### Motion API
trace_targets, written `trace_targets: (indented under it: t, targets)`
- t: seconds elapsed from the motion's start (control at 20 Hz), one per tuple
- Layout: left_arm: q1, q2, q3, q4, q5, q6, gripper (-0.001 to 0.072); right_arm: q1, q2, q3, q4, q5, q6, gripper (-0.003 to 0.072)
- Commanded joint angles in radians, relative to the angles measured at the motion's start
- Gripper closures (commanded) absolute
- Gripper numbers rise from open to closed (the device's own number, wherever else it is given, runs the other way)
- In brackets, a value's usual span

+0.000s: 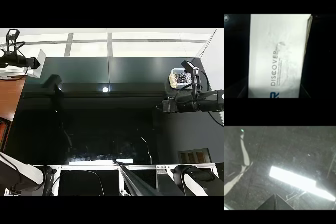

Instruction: Fold the box and place the chain.

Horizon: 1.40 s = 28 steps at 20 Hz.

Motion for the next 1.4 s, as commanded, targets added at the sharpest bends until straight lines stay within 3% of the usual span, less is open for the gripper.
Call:
trace_targets:
  t: [0.0, 0.1, 0.15, 0.2, 0.25, 0.35, 0.4, 0.45, 0.5, 0.55, 0.65, 0.75, 0.85, 0.95, 1.05, 1.15, 1.35]
  targets:
    - [0.019, -0.099, 0.072, 0.022, -0.066, -0.020, 0.0398, 0.000, 0.001, 0.000, -0.001, -0.002, 0.011, 0.0671]
    - [0.019, -0.105, 0.073, 0.021, -0.064, -0.088, 0.0396, 0.000, 0.001, 0.000, -0.002, -0.005, 0.011, 0.0672]
    - [0.018, -0.105, 0.092, 0.026, -0.080, -0.106, 0.0314, 0.000, 0.001, 0.000, -0.002, -0.010, 0.011, 0.0672]
    - [0.019, -0.105, 0.132, 0.031, -0.105, -0.130, 0.0006, 0.000, 0.001, 0.000, -0.002, -0.015, 0.011, 0.0671]
    - [0.019, -0.104, 0.193, 0.043, -0.135, -0.185, -0.0004, 0.000, 0.001, 0.000, -0.002, -0.018, 0.010, 0.0672]
    - [0.019, -0.077, 0.298, 0.045, -0.185, -0.254, -0.0002, 0.000, 0.001, 0.000, -0.002, -0.039, 0.010, 0.0672]
    - [0.016, -0.031, 0.301, 0.033, -0.175, -0.311, 0.0008, 0.000, 0.000, 0.000, -0.005, -0.080, 0.010, 0.0672]
    - [0.011, 0.022, 0.282, 0.011, -0.176, -0.377, 0.0101, 0.000, -0.003, 0.000, -0.008, -0.155, 0.010, 0.0671]
    - [0.004, 0.076, 0.243, -0.005, -0.190, -0.409, 0.0374, 0.000, -0.011, 0.000, -0.005, -0.232, 0.010, 0.0672]
    - [-0.007, 0.136, 0.183, -0.017, -0.215, -0.406, 0.0683, 0.000, -0.021, 0.000, -0.005, -0.303, 0.010, 0.0672]
    - [-0.042, 0.251, 0.038, -0.061, -0.261, -0.407, 0.0686, 0.000, -0.049, 0.000, -0.031, -0.394, 0.010, 0.0672]
    - [-0.100, 0.395, -0.172, -0.107, -0.234, -0.366, 0.0686, 0.000, -0.090, -0.001, -0.081, -0.409, 0.010, 0.0672]
    - [-0.180, 0.589, -0.462, -0.108, -0.123, -0.279, 0.0686, 0.000, -0.134, -0.018, -0.135, -0.418, 0.010, 0.0672]
    - [-0.256, 0.789, -0.784, -0.022, 0.052, -0.251, 0.0686, 0.000, -0.167, -0.056, -0.205, -0.446, 0.010, 0.0671]
    - [-0.279, 0.955, -1.019, 0.024, 0.193, -0.310, 0.0684, 0.000, -0.179, -0.076, -0.274, -0.431, 0.010, 0.0671]
    - [-0.263, 1.075, -1.125, 0.018, 0.210, -0.336, 0.0683, 0.000, -0.179, -0.075, -0.279, -0.427, 0.010, 0.0671]
    - [-0.249, 1.182, -1.176, 0.022, 0.195, -0.335, 0.0683, 0.000, -0.178, -0.075, -0.279, -0.427, 0.010, 0.0671]
